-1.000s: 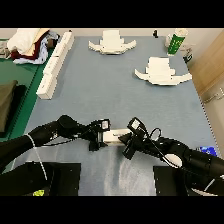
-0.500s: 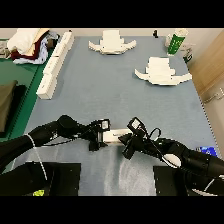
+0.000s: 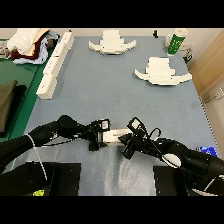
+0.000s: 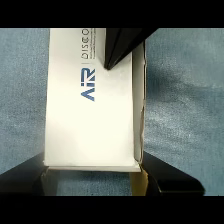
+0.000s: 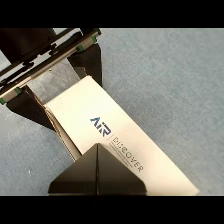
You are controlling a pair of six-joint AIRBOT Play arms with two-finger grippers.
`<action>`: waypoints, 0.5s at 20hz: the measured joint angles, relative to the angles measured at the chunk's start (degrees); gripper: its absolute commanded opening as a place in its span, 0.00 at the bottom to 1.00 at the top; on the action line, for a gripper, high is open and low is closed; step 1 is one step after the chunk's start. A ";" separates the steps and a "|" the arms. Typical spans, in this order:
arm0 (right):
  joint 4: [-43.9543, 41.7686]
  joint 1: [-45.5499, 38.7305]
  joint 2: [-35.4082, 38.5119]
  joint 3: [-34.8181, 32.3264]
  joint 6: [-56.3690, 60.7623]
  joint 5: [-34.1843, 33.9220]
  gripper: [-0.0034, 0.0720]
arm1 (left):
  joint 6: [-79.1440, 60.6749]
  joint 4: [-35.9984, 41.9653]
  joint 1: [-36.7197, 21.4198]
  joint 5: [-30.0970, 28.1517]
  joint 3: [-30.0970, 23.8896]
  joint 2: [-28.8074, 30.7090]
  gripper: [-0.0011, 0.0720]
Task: Fold the box.
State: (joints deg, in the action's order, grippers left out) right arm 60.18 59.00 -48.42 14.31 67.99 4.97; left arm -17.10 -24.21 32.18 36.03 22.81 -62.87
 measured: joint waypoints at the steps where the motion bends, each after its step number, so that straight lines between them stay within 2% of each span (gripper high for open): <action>1: 0.00 0.00 0.42 -0.02 0.00 0.09 0.05 | -0.02 0.00 0.00 0.00 0.00 0.00 0.58; 5: 0.02 -0.09 3.72 -0.17 0.00 -0.52 0.05 | 0.00 0.02 0.00 0.02 0.00 0.00 0.58; 10: 0.02 -0.13 6.91 0.00 0.00 -4.68 0.05 | -0.02 0.00 0.00 0.02 0.00 0.00 0.58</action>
State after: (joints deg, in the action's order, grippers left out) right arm 60.20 58.87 -41.52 14.31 67.99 0.30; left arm -17.12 -24.21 32.18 36.05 22.81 -62.87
